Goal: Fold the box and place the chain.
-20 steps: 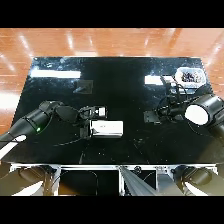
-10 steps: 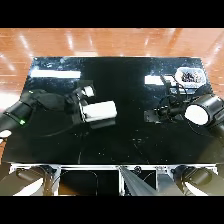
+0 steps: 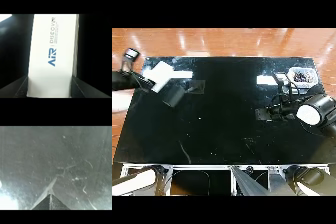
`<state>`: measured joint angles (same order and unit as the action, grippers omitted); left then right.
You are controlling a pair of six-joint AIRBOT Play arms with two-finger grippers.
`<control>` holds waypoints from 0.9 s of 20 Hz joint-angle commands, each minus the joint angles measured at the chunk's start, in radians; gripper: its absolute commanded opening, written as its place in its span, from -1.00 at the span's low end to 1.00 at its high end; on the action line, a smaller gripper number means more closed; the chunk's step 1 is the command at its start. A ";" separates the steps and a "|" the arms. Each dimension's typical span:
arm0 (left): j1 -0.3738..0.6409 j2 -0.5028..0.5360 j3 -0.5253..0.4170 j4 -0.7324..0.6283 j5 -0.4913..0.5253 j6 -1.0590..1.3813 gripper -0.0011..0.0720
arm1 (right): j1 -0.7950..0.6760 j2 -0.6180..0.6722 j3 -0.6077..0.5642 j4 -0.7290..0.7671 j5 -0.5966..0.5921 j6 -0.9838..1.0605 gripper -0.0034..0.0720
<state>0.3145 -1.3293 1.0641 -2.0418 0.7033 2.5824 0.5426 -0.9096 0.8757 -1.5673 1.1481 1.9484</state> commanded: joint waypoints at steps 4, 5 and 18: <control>0.184 -0.367 0.391 -0.025 0.060 -0.264 -0.90 | 0.000 0.000 0.000 0.006 -0.065 0.000 -0.81; 0.186 -0.408 0.436 -0.032 0.093 -0.264 -0.90 | 0.000 0.000 0.000 0.005 -0.070 0.000 -0.82; 0.134 -0.564 0.623 0.027 0.272 -0.327 0.75 | 0.000 0.000 0.000 0.033 -0.074 0.001 -0.81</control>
<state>0.4507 -1.8862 1.6619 -2.0571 0.9340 2.2879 0.5426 -0.9100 0.8757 -1.5402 1.0721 1.9495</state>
